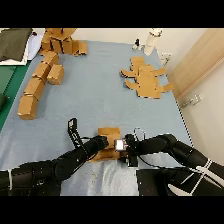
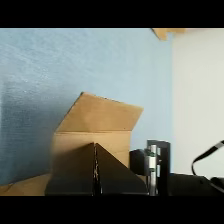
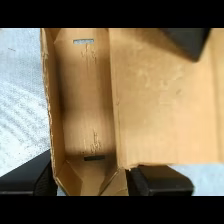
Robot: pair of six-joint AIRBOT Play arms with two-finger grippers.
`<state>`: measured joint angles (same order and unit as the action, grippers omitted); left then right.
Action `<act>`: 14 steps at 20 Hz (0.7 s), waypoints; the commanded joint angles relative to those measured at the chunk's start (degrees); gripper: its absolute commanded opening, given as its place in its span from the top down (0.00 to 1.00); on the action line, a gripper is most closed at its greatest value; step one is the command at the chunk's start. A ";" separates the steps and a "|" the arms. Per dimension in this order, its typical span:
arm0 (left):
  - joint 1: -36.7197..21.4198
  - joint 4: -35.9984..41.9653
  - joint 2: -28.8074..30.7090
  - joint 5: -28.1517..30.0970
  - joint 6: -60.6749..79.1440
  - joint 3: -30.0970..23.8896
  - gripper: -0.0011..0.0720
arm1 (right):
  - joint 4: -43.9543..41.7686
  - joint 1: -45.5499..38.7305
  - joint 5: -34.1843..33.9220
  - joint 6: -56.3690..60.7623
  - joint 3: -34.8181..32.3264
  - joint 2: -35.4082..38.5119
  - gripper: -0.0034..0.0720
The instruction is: Fold the box.
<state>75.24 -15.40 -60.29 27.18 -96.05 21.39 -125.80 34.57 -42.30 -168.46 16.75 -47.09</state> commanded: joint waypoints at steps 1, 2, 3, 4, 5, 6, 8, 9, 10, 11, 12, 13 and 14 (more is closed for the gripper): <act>-2.73 0.11 -1.84 -4.63 0.87 0.11 0.97 | 0.02 0.07 0.02 -0.04 -0.02 0.02 0.34; -4.13 -0.09 -1.84 -6.97 1.92 0.26 0.97 | 0.04 0.07 0.02 -0.04 -0.02 0.02 0.34; -6.05 -0.07 -1.84 -11.28 3.98 0.70 0.97 | 0.02 0.07 0.02 -0.04 -0.02 0.02 0.34; -8.09 -0.04 -1.86 -15.87 5.51 1.16 0.97 | 0.02 0.07 0.02 -0.04 -0.02 0.02 0.34; -10.21 -0.04 -1.86 -20.22 6.67 1.62 0.97 | 0.02 0.07 0.02 -0.04 -0.02 0.02 0.34; -11.85 -0.02 -1.86 -23.34 7.78 1.95 0.98 | 0.04 0.07 0.02 -0.04 -0.02 0.02 0.34; -14.86 -0.13 -1.86 -28.63 8.44 2.14 0.98 | 0.02 0.07 0.00 -0.07 0.02 0.02 0.34; -16.02 -0.31 -1.88 -30.58 8.74 2.16 0.98 | 0.04 0.07 0.00 -0.07 0.02 0.02 0.34; -17.07 -0.28 -1.88 -32.09 9.51 2.16 0.98 | 0.07 0.07 0.00 -0.07 0.02 0.00 0.34; -17.88 -0.31 -1.88 -32.96 9.73 2.16 0.98 | 0.07 0.07 0.00 -0.04 0.02 0.02 0.34; -18.73 -0.31 -1.88 -33.40 9.99 2.16 0.98 | 0.07 0.07 -0.02 -0.04 0.02 0.02 0.34; -19.50 -0.31 -1.88 -33.83 10.21 2.16 0.98 | 0.07 0.07 -0.02 -0.07 0.02 0.02 0.34; -20.26 -0.28 -1.86 -34.69 10.88 2.21 0.98 | 0.07 0.07 -0.02 -0.07 0.02 0.02 0.34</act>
<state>57.45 -15.77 -62.13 -3.20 -86.83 23.46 -125.75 34.59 -42.30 -168.53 16.75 -47.09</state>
